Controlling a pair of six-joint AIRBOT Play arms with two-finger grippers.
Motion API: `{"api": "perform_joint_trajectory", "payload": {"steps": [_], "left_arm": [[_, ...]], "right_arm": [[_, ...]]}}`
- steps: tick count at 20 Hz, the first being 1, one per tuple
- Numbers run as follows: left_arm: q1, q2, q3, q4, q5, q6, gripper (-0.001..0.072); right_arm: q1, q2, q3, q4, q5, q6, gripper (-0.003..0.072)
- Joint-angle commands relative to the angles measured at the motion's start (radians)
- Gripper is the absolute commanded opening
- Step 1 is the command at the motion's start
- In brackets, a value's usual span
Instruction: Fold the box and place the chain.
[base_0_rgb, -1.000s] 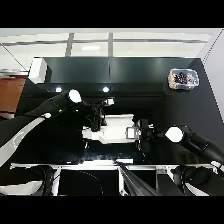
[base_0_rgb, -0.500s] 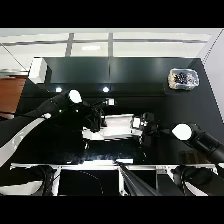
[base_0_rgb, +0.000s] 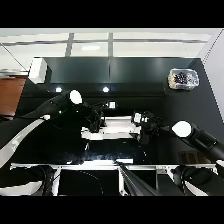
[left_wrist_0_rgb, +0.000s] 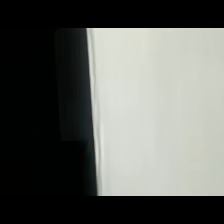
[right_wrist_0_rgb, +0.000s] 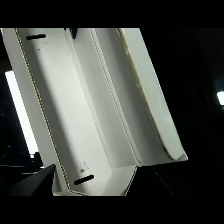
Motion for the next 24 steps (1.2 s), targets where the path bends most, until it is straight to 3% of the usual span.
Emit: {"api": "perform_joint_trajectory", "payload": {"steps": [1,9,13,20,24], "left_arm": [[-0.003,0.001,0.001,0.016,-0.001,0.003,0.0030],[-0.003,0.001,0.001,0.016,-0.002,0.003,0.0031],[-0.003,0.001,0.001,0.016,-0.002,0.003,0.0030],[-0.003,0.001,0.001,0.016,-0.002,0.003,0.0030],[-0.003,0.001,0.001,0.013,-0.005,-0.024,0.0031]], "right_arm": [[-0.001,-0.043,0.000,0.042,0.018,-0.005,0.0705],[-0.017,-0.053,0.000,0.089,-0.003,-0.005,0.0705],[-0.093,-0.053,0.017,0.167,0.107,-0.051,0.0705],[-0.092,-0.089,0.017,0.238,0.098,-0.136,0.0705],[-0.092,-0.106,0.016,0.237,0.168,-0.171,0.0705]]}}
